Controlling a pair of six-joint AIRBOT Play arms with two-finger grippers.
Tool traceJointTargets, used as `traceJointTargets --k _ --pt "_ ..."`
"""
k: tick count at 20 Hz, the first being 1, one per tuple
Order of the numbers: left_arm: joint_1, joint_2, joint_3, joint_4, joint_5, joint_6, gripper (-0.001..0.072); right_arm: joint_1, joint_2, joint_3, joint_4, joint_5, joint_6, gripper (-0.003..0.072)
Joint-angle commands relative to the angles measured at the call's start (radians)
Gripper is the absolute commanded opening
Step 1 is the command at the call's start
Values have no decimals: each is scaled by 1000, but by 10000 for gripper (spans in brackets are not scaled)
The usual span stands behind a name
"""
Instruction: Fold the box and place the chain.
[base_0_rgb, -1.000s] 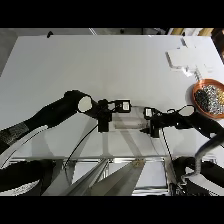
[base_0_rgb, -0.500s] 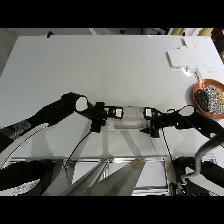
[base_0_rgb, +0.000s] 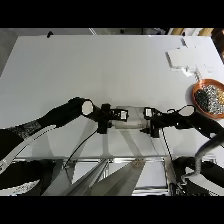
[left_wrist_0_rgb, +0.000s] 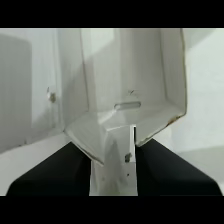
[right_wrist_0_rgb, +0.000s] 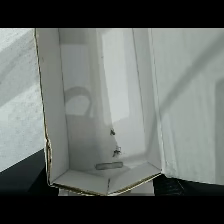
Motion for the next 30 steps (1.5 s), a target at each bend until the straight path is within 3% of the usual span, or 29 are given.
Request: traceJointTargets --k 1,3,13,14,15,18,21,22,24,25,28,30 --pt "-15 -5 0 -30 7 7 238 0 0 0 0 0 0 402" --pt "-16 -5 0 -32 14 7 114 0 0 0 0 0 0 402" --pt "-55 -15 0 -187 85 107 80 0 0 0 0 0 0 402" --pt "-55 -19 0 -187 84 104 91 0 0 0 0 0 0 402" --pt "-59 -24 0 -187 84 104 154 0 0 0 0 0 0 402" --pt "-59 -27 0 -187 84 101 413 0 0 0 0 0 0 402" --pt "-56 -6 0 -175 75 42 430 0 0 0 0 0 0 402" --pt "-48 11 0 -172 71 5 416 0 0 0 0 0 0 402" --pt "-21 71 0 -140 57 -123 188 0 0 0 0 0 0 402" --pt "-5 106 0 -106 34 -196 117 0 0 0 1 0 0 402" --pt "63 222 0 50 -78 -582 2 0 0 0 0 0 0 402" --pt "121 274 0 146 -133 -915 0 0 0 0 0 0 0 402"
